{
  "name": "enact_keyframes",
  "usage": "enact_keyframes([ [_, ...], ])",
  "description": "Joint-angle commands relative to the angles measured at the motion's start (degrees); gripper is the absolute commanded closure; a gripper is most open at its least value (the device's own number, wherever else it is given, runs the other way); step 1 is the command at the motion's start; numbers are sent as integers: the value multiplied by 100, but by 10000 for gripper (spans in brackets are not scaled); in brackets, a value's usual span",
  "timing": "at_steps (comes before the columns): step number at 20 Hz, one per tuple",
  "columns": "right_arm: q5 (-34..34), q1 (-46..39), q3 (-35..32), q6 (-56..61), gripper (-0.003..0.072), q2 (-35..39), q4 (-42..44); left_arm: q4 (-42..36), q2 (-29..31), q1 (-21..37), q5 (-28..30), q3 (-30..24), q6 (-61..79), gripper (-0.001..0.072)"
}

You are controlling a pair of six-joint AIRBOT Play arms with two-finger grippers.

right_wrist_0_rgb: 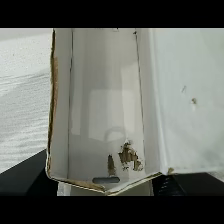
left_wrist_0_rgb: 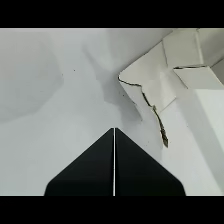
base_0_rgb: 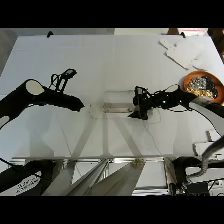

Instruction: Fold the box and place the chain.

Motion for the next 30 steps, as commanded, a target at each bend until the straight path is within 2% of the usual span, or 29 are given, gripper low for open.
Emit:
enact_keyframes([
  [1, 0, 4, -2, 0, 167, 0, 0, -341, -280, -105, 330, -179, -326, 699],
  [6, 0, 4, -2, -2, 167, 0, 0, -442, -848, -546, 614, -179, -1075, 702],
  [10, 0, 4, -2, 0, 167, 0, 0, -922, -940, -581, 662, -179, -1132, 702],
  [15, 0, 4, -2, 0, 167, 0, 0, -1126, -953, -581, 702, -179, -1091, 699],
  [18, 0, 4, -2, 0, 167, 0, 0, -1565, -951, -581, 695, -179, -863, 700],
  [22, 0, 4, -2, 0, 167, 0, 0, -2671, -946, -581, 647, -179, -155, 691],
  [23, 0, 4, -2, 0, 167, 0, 0, -2844, -946, -581, 647, -179, -24, 682],
  [25, 0, 4, -2, 0, 167, 0, 0, -2997, -946, -581, 621, -179, 28, 559],
  [29, 0, 4, -2, 0, 167, 0, 0, -3053, -946, -629, 525, -179, 33, 528],
  [30, 0, 4, -2, -2, 167, 0, 0, -3088, -946, -654, 546, -179, 33, 474],
])
